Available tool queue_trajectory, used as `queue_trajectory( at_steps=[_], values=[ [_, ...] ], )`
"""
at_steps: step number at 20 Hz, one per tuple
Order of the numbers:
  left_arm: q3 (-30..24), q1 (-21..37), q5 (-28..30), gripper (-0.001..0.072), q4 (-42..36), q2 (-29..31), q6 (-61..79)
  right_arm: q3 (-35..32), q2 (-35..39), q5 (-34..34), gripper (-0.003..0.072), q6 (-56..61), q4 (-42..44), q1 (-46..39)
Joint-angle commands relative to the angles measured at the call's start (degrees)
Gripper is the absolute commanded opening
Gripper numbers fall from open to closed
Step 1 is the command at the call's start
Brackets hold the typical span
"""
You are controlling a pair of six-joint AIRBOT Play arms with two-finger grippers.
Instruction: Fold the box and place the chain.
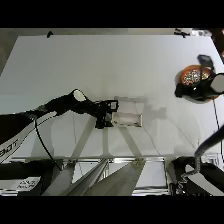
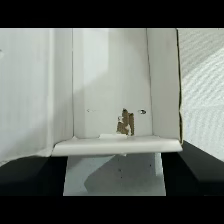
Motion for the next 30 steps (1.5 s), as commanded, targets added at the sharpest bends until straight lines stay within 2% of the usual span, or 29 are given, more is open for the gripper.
queue_trajectory(
  at_steps=[1,4,7,9,11,12,20,22,23,24,25,30],
  values=[
    [0.0,0.02,0.0,0.0255,0.02,-0.02,0.02,6.97,-11.78,-5.44,0.0693,-10.88,4.11,-17.0],
    [0.02,0.02,-0.02,0.0255,0.02,-0.02,0.02,13.33,-23.28,-7.08,0.0678,-11.39,3.5,-22.49],
    [0.0,0.02,-0.02,0.0255,0.02,-0.02,0.02,16.87,-30.1,-8.04,0.0671,-11.37,3.56,-22.64],
    [0.02,0.02,-0.02,0.0255,0.02,-0.02,0.02,17.09,-31.3,-10.29,0.0643,-11.08,4.17,-21.94],
    [0.02,0.02,-0.02,0.0255,0.02,-0.02,0.02,17.09,-31.32,-11.04,0.0547,-10.99,4.85,-21.29],
    [0.02,0.02,-0.02,0.0255,0.02,-0.02,0.02,17.09,-31.34,-11.06,0.0533,-10.99,5.09,-21.05],
    [0.0,0.02,-0.02,0.0255,0.02,-0.02,0.02,17.07,-31.43,-6.93,0.0495,-10.95,5.4,-19.26],
    [0.02,0.02,-0.02,0.0255,0.02,-0.02,0.02,17.05,-31.45,-5.14,0.0224,-10.99,5.38,-19.26],
    [0.0,0.02,-0.02,0.0255,0.02,-0.02,0.02,17.07,-31.45,-4.85,0.011,-10.99,5.42,-19.26],
    [0.0,0.02,-0.02,0.0255,0.02,-0.02,0.02,17.07,-31.43,-4.76,0.0029,-10.99,5.42,-19.26],
    [0.0,0.02,-0.02,0.0255,0.02,-0.02,0.02,17.07,-31.28,-4.85,0.0006,-10.99,5.44,-19.26],
    [0.0,0.02,-0.02,0.0255,0.02,-0.02,0.02,17.09,-28.02,-5.38,0.0006,-11.28,5.38,-19.26]
  ],
)
